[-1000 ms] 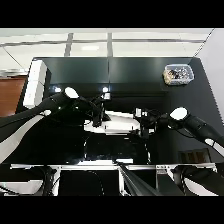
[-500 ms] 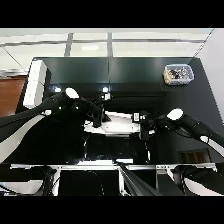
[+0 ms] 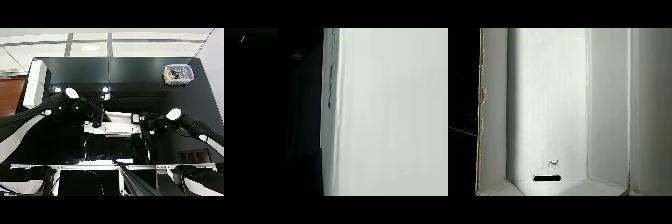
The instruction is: Fold the box and place the chain.
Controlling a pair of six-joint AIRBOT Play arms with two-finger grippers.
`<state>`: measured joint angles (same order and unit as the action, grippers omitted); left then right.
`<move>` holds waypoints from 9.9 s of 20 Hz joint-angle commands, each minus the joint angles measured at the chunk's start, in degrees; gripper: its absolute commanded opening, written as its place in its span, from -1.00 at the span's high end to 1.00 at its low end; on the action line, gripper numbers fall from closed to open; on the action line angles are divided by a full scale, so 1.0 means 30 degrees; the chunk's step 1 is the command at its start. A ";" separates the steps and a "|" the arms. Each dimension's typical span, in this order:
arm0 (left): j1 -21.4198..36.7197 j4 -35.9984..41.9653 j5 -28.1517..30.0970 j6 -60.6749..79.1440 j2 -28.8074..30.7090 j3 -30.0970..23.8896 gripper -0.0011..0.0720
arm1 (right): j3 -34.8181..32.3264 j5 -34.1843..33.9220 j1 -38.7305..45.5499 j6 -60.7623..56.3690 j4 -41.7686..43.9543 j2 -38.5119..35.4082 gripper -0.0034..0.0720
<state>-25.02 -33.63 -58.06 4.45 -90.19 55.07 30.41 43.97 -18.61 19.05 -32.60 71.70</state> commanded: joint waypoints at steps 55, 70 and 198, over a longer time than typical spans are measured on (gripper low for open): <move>-0.0838 -0.0291 0.2630 -1.4127 0.1377 -0.1508 0.90 | 0.0073 0.0597 -0.0044 0.0277 -0.0627 0.0080 0.10; 0.2514 -0.4364 -0.1180 -0.8255 0.9173 -0.3075 0.85 | 0.0073 0.0204 -0.0044 -0.0007 -0.0437 0.0080 0.10; -0.7293 -1.6706 -0.2492 -4.5586 0.0597 0.3206 -0.14 | 0.0073 -0.0182 -0.0044 -0.0226 -0.0211 0.0080 0.10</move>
<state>-46.70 -83.09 -65.39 -131.07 -88.18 64.03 30.57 43.40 -18.74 18.35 -33.28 71.94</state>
